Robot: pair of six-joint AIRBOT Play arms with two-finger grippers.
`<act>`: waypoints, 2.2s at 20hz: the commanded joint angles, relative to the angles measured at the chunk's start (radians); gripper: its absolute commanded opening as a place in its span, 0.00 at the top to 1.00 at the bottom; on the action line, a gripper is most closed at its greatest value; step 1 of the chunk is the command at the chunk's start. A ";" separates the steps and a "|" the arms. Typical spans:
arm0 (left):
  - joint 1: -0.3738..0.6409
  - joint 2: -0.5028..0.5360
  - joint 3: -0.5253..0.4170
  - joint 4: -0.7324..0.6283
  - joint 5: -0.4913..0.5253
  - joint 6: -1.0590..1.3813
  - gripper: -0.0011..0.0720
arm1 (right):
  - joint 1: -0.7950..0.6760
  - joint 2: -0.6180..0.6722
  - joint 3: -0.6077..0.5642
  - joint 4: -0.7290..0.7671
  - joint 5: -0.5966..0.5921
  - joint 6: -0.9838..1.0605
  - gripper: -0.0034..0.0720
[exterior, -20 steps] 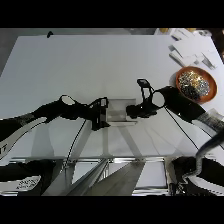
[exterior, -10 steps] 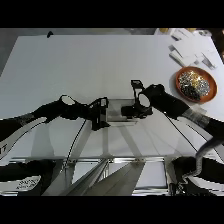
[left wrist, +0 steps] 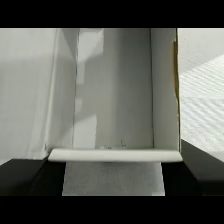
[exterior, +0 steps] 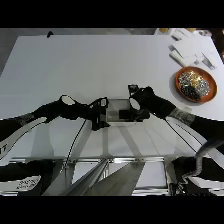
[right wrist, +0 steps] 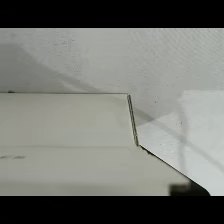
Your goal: Fold the box and place the chain.
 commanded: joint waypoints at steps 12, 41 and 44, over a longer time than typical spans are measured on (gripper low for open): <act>0.000 0.000 0.000 -0.002 0.000 -0.001 0.84 | 0.005 -0.022 0.002 -0.021 0.001 0.029 0.74; 0.000 0.000 0.000 -0.002 0.000 -0.001 0.84 | 0.002 0.002 0.000 -0.072 0.017 -0.031 0.70; 0.000 0.000 0.000 -0.002 0.000 -0.001 0.84 | 0.002 0.001 0.000 -0.074 0.024 -0.031 0.85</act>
